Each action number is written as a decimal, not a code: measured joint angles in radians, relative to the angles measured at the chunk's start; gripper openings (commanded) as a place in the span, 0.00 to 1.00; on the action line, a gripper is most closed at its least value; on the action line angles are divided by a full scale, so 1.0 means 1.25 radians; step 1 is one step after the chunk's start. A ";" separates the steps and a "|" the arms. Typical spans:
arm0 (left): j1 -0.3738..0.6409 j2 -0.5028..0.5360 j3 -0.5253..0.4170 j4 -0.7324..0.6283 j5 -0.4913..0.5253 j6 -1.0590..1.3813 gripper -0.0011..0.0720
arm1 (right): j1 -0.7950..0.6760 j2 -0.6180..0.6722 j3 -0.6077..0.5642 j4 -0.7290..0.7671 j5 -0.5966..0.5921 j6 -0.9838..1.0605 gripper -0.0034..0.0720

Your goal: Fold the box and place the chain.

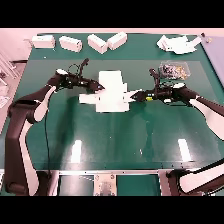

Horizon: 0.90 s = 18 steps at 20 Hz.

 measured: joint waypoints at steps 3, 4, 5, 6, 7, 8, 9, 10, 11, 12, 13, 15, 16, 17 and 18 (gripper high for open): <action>0.000 0.000 0.000 -0.001 0.005 0.009 0.63 | 0.000 0.000 0.000 -0.001 0.000 0.000 0.06; 0.000 0.000 0.000 0.000 0.005 0.010 0.51 | 0.000 0.000 0.000 -0.002 0.000 0.000 0.06; 0.000 0.000 0.000 0.001 0.005 0.013 0.51 | 0.000 0.000 0.000 -0.004 0.000 0.000 0.06; 0.000 0.000 0.000 0.002 0.005 0.015 0.49 | 0.000 0.000 0.000 -0.006 0.000 0.000 0.05; 0.000 0.000 0.000 0.005 0.005 0.020 0.48 | 0.000 0.000 0.000 -0.009 0.000 0.000 0.06; 0.000 0.000 0.000 0.006 0.005 0.026 0.34 | 0.000 0.000 0.000 -0.012 0.000 0.000 0.06; 0.000 0.000 0.000 0.007 0.004 0.035 0.34 | 0.000 0.000 0.000 -0.015 0.000 0.000 0.05; 0.000 0.000 0.000 0.007 0.001 0.044 0.28 | 0.000 0.000 0.000 -0.016 0.001 0.000 0.05; 0.001 0.000 0.000 0.007 -0.004 0.057 0.22 | 0.000 0.000 0.000 -0.018 0.001 0.000 0.05; 0.001 0.000 0.000 0.007 -0.012 0.075 0.16 | 0.000 0.000 0.000 -0.019 0.001 0.000 0.05; 0.001 0.000 0.000 0.006 -0.022 0.101 0.15 | 0.000 0.000 0.000 -0.021 0.001 0.000 0.06; 0.001 0.000 0.000 0.003 -0.047 0.178 0.04 | 0.000 0.000 0.000 -0.022 0.001 0.000 0.06; 0.001 0.000 0.001 0.002 -0.054 0.215 0.04 | 0.000 0.000 0.000 -0.023 0.001 0.001 0.06; 0.001 0.000 0.000 -0.001 -0.060 0.254 0.04 | 0.000 0.000 0.000 -0.023 0.002 0.001 0.06; 0.001 0.000 0.000 -0.003 -0.066 0.288 0.04 | 0.000 0.000 0.000 -0.023 0.002 0.001 0.06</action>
